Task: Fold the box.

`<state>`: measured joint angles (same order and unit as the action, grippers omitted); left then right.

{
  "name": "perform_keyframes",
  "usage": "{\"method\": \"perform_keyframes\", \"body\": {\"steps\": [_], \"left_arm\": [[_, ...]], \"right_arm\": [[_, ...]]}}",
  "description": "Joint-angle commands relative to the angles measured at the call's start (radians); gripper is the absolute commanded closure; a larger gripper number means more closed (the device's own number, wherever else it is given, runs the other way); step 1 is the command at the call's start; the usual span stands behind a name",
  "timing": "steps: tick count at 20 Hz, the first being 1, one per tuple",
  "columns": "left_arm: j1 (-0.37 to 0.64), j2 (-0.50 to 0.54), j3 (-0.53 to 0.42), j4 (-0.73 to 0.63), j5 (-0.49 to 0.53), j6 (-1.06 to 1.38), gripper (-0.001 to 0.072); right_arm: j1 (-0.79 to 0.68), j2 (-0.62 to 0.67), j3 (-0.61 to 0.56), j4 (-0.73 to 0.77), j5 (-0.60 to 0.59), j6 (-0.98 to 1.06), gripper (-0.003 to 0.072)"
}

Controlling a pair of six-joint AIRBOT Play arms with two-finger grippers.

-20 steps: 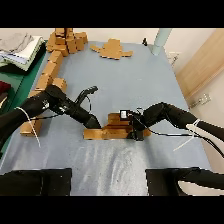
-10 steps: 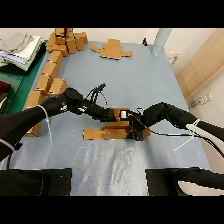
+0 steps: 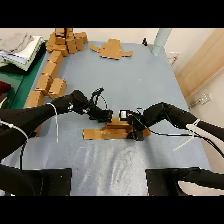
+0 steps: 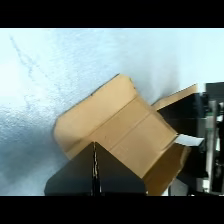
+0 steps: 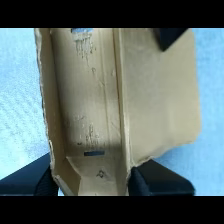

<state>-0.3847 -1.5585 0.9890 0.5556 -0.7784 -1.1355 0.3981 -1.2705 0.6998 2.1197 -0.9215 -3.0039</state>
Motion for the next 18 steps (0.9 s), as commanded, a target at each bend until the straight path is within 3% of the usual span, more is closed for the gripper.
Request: {"method": "perform_keyframes", "body": {"steps": [1, 4, 8, 13, 18], "left_arm": [[0.002, -0.027, 0.004, 0.028, -0.028, -0.005, 0.07], [0.036, -0.002, 0.037, 0.026, -0.066, 0.04, 0.0701], [0.093, 0.142, 0.013, 0.028, -0.08, 0.174, 0.0702], [0.085, 0.396, -0.198, 0.021, -0.016, 0.442, 0.0702], [-0.036, 0.595, -0.362, 0.022, 0.071, 0.808, 0.0701]], "right_arm": [[0.001, 0.0, -0.001, 0.0, 0.0, 0.0, 0.0173], [0.001, 0.0, -0.001, 0.0, 0.0, 0.0, 0.0173], [0.001, 0.0, -0.001, 0.0, 0.0, 0.0, 0.0173], [0.001, 0.0, -0.001, 0.0, 0.0, 0.0, 0.0174], [0.001, 0.0, -0.001, -0.003, 0.0, 0.0, 0.0173]]}}
